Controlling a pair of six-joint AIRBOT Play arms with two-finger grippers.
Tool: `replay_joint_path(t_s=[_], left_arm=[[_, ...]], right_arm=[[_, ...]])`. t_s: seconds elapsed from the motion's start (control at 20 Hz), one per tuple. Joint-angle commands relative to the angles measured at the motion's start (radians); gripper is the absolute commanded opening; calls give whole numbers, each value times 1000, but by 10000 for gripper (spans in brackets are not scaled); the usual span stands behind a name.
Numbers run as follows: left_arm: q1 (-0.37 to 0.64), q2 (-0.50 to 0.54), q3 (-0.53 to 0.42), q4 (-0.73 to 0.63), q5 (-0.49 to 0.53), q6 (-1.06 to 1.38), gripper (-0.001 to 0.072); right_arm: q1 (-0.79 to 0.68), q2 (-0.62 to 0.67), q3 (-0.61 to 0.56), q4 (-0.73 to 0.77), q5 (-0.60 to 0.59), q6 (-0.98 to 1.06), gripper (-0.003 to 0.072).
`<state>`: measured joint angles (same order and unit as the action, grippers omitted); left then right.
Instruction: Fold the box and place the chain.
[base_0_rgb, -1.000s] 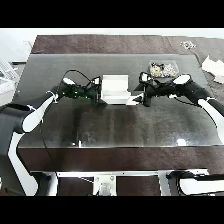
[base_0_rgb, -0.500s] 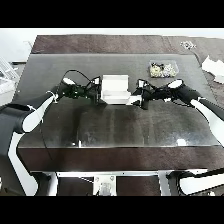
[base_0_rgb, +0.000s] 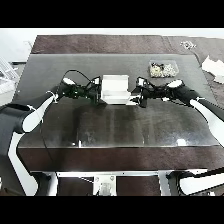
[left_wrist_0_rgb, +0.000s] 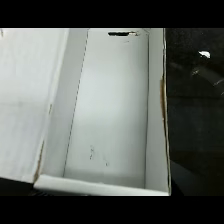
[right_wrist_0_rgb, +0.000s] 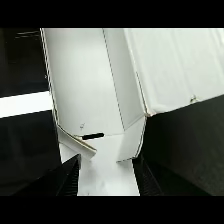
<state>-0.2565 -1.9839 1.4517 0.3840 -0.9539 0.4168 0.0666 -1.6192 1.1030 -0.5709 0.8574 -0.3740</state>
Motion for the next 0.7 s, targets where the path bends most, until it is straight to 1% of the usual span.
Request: replay_joint_path(t_s=[0.0,0.1,0.25,0.35,0.45,0.65], left_arm=[[0,1,0,0,0,0,487],[0,1,0,0,0,0,488],[0,1,0,0,-1,0,487],[0,1,0,0,-1,0,488],[0,0,0,0,-1,0,488],[0,1,0,0,-1,0,488]], right_arm=[[15,-2,1,14,25,-2,445],[18,-12,1,15,25,-5,415],[18,-26,1,31,25,-5,304],[19,-29,1,105,25,-16,294],[27,-30,1,164,21,-75,294],[49,-54,2,179,29,-103,310]])
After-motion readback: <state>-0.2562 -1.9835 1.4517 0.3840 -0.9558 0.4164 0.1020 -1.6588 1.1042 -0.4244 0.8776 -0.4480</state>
